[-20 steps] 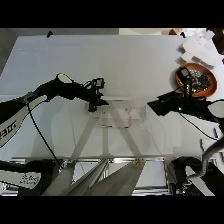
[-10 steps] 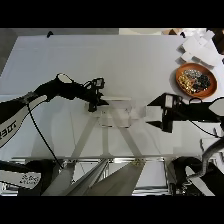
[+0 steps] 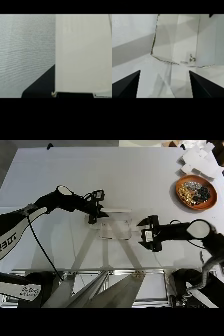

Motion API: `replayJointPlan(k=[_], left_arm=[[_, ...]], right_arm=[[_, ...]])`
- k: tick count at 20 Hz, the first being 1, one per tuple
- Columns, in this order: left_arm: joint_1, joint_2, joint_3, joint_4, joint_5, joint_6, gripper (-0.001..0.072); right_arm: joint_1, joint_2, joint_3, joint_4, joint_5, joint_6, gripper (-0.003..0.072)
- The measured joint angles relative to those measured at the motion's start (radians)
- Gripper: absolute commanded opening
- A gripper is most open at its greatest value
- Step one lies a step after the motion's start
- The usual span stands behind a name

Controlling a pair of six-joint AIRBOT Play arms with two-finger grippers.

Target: Fold the box and place the chain.

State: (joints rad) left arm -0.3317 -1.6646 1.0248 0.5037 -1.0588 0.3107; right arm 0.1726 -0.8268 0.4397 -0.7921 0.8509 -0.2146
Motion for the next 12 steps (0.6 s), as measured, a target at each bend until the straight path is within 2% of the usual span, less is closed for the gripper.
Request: replayJointPlan(k=[4,8,12], left_arm=[[0.0,0.0,0.0,0.0,0.0,0.0,0.0013],[0.0,0.0,0.0,0.0,0.0,0.0,0.0013],[0.0,0.0,0.0,0.0,0.0,0.0,0.0013]], right_arm=[[0.007,-0.045,-0.09,0.126,-0.121,-0.1,0.0699],[0.009,-0.137,-0.116,0.274,-0.206,-0.207,0.0699],[0.009,-0.23,-0.124,0.414,-0.242,-0.301,0.0699]])
